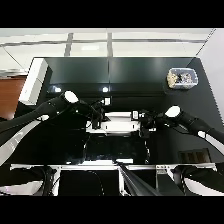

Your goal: Fold the box and place the chain.

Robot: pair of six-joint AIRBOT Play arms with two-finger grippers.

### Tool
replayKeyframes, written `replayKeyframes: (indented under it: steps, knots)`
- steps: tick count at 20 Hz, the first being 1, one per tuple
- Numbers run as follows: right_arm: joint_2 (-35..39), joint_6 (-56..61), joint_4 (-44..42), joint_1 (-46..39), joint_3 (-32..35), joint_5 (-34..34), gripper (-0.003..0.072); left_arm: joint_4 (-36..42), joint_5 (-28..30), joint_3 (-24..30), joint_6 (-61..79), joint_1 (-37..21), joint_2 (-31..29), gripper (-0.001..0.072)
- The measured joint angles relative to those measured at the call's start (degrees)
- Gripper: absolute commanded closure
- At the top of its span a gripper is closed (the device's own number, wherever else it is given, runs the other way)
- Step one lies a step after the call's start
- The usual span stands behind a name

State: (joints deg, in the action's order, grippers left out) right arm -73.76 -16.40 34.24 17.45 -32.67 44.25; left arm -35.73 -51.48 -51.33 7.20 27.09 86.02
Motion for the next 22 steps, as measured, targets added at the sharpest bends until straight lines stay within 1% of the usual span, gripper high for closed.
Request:
replayKeyframes:
  steps: [1,2,3,5,6,7,11,13,14,15,16,17,19,20,21,22]
  knots:
    - [0.0,0.0,0.0,0.0,0.0,0.0,0.0169,0.0,0.0,0.0,0.0,0.0,0.0,0.0677]
    - [0.0,0.0,-0.1,0.0,0.0,-0.2,0.0216,0.0,0.1,0.0,0.0,0.0,0.0,0.0672]
    - [0.0,0.0,-0.1,0.0,0.0,-0.1,0.0216,0.0,0.1,0.0,0.0,0.0,0.0,0.0615]
    - [0.0,0.0,0.0,0.0,0.0,0.0,0.0216,0.0,0.0,0.0,-0.1,0.0,-0.1,0.0308]
    - [0.0,0.0,0.0,0.0,0.0,0.0,0.0216,0.0,0.0,0.0,-0.2,-0.1,-0.3,0.0126]
    - [0.0,0.0,0.0,0.0,0.0,0.1,0.0216,0.0,0.0,0.0,-0.8,-0.3,-0.8,-0.0011]
    - [0.0,0.0,0.1,0.0,0.0,0.2,0.0216,-1.5,-0.1,0.0,-7.2,-3.7,-5.2,-0.0008]
    - [0.0,0.0,0.1,0.0,0.0,0.2,0.0216,-4.9,-0.9,0.0,-13.5,-6.8,-8.6,-0.0003]
    - [0.0,0.0,0.2,0.0,0.0,0.2,0.0217,-6.6,-2.2,0.0,-17.0,-8.5,-10.3,0.0013]
    - [0.0,0.0,0.2,0.0,0.0,0.2,0.0217,-8.2,-4.2,0.0,-21.1,-10.3,-12.1,0.0151]
    - [0.0,0.0,0.2,0.0,0.0,0.2,0.0217,-9.3,-6.4,0.0,-25.1,-11.8,-13.4,0.0466]
    - [0.0,0.0,0.2,0.0,0.0,0.3,0.0217,-9.5,-9.4,0.1,-29.2,-13.1,-14.4,0.0670]
    - [0.0,0.0,0.2,0.0,0.0,0.3,0.0218,-7.1,-16.1,1.1,-34.4,-14.0,-15.0,0.0679]
    - [0.0,0.0,0.2,0.0,0.0,0.3,0.0218,-4.7,-18.7,2.0,-36.0,-13.5,-14.8,0.0679]
    - [0.0,-0.1,0.2,0.0,0.0,0.3,0.0218,-2.1,-20.2,3.1,-36.9,-12.3,-14.5,0.0679]
    - [0.0,0.0,0.2,0.0,0.0,0.3,0.0218,-0.3,-20.3,4.2,-37.2,-10.8,-14.0,0.0679]
